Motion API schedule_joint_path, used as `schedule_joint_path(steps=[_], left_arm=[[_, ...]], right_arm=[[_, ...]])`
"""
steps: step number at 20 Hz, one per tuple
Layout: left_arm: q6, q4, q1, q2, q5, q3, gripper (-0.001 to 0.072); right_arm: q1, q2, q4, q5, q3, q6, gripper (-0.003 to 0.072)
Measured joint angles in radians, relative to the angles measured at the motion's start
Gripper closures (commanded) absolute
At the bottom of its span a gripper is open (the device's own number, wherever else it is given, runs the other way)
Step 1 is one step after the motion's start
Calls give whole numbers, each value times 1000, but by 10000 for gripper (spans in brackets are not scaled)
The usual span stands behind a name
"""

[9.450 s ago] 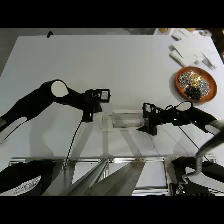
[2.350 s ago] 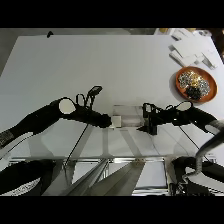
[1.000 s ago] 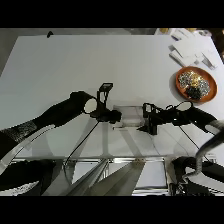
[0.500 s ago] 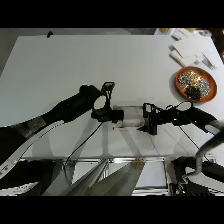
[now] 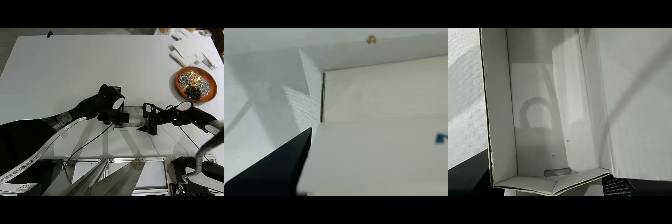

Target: Fold the box and place the chain.

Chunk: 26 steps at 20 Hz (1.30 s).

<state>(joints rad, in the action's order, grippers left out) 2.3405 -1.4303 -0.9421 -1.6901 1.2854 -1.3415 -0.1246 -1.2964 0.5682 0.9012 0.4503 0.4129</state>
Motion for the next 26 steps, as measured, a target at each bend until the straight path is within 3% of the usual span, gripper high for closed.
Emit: schedule_joint_path(steps=[3, 5, 9, 11, 15, 16, 18, 23, 24, 26], left_arm=[[34, -14, -8, -25, 5, -6, 397], [64, -25, -11, -32, -2, -7, 522], [108, -36, -13, -39, -23, -8, 574], [122, -40, -13, -40, -24, -8, 700], [149, -43, -13, -41, -24, -8, 698], [156, -44, -13, -41, -25, -8, 656], [169, -47, -16, -43, -34, -8, 492], [173, -48, -19, -42, -24, -8, 512], [173, -48, -19, -42, -18, -8, 545], [173, -49, -19, -42, -13, -8, 691]], right_arm=[[0, 0, 0, 0, 0, 0, 273], [0, 0, 0, 0, 0, 0, 273], [0, 0, 0, 0, 0, 0, 273], [0, 0, 0, 0, 0, 0, 273], [0, 0, 0, 0, 0, 0, 273], [0, 0, 0, 0, 0, 0, 273], [0, 0, 0, 0, 0, 0, 273], [0, 0, 0, 0, 0, 0, 273], [0, 0, 0, 0, 0, 0, 273], [0, 0, 0, 0, 0, 0, 273]])
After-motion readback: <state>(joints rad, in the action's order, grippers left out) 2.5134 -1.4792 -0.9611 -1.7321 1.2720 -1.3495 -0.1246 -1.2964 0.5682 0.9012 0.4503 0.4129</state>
